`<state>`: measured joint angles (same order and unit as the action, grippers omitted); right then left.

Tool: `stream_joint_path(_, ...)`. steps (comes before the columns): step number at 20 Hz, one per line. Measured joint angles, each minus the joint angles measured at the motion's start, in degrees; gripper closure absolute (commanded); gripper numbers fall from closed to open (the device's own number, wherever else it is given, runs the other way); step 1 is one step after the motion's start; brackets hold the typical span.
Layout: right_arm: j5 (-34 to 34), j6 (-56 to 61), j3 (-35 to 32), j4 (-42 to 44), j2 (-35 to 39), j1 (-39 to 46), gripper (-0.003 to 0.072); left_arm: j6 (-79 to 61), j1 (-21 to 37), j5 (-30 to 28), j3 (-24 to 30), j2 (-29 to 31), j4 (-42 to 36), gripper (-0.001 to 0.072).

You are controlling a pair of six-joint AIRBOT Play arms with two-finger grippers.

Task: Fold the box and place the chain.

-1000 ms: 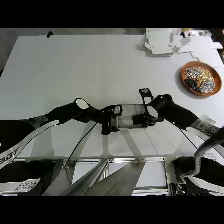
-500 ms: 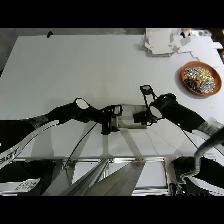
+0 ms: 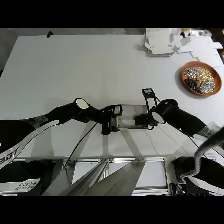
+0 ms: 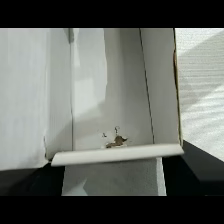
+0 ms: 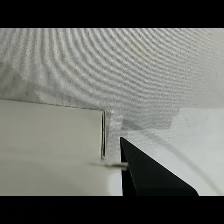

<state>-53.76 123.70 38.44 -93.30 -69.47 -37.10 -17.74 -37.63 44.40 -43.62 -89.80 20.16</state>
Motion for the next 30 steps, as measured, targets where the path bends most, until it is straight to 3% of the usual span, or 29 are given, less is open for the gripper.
stream_joint_path(5, 3.19, 0.46, -0.72, 1.66, 0.02, 0.00, 0.0540, 0.00, 0.00, 0.00, 0.00, 0.00, 0.00, 0.0501)
stream_joint_path(6, 3.52, 0.52, -0.81, 1.77, 0.00, 0.00, 0.0594, 0.00, 0.00, 0.00, 0.00, 0.00, 0.00, 0.0501)
stream_joint_path(8, 3.54, 0.61, -0.83, 1.77, -0.17, 0.04, 0.0601, 0.02, 0.00, 0.00, 0.00, 0.00, -0.02, 0.0501)
stream_joint_path(10, 3.54, 0.76, -0.83, 2.05, -0.63, -0.04, 0.0667, 0.02, 0.00, 0.00, 0.00, 0.00, -0.02, 0.0501)
stream_joint_path(12, 3.41, 0.87, -0.83, 2.19, -0.96, -0.46, 0.0667, 0.07, 0.00, 0.00, 0.00, 0.00, -0.04, 0.0501)
stream_joint_path(13, 3.37, 0.83, -0.83, 2.19, -1.09, -0.74, 0.0659, 0.07, 0.00, 0.00, 0.00, 0.00, -0.04, 0.0501)
stream_joint_path(14, 3.34, 0.70, -0.83, 2.14, -1.18, -0.92, 0.0534, 0.07, 0.00, 0.00, 0.00, 0.00, -0.04, 0.0501)
stream_joint_path(15, 3.28, 0.24, -0.83, 1.73, -1.29, -1.14, 0.0361, 0.00, 0.00, 0.00, 0.00, 0.00, -0.04, 0.0501)
stream_joint_path(16, 2.62, 0.20, -0.83, 1.46, -1.27, -1.16, 0.0278, -0.02, 0.00, 0.00, 0.00, 0.00, -0.02, 0.0501)
stream_joint_path(23, -0.09, -3.82, 0.39, 2.21, 2.73, -1.42, 0.0275, 0.00, 0.00, -0.04, 0.00, 0.02, -0.02, 0.0501)
stream_joint_path(30, -10.16, -13.20, 9.62, 2.10, 8.79, 1.68, 0.0275, -0.02, 0.00, -0.02, 0.00, 0.02, -0.02, 0.0501)
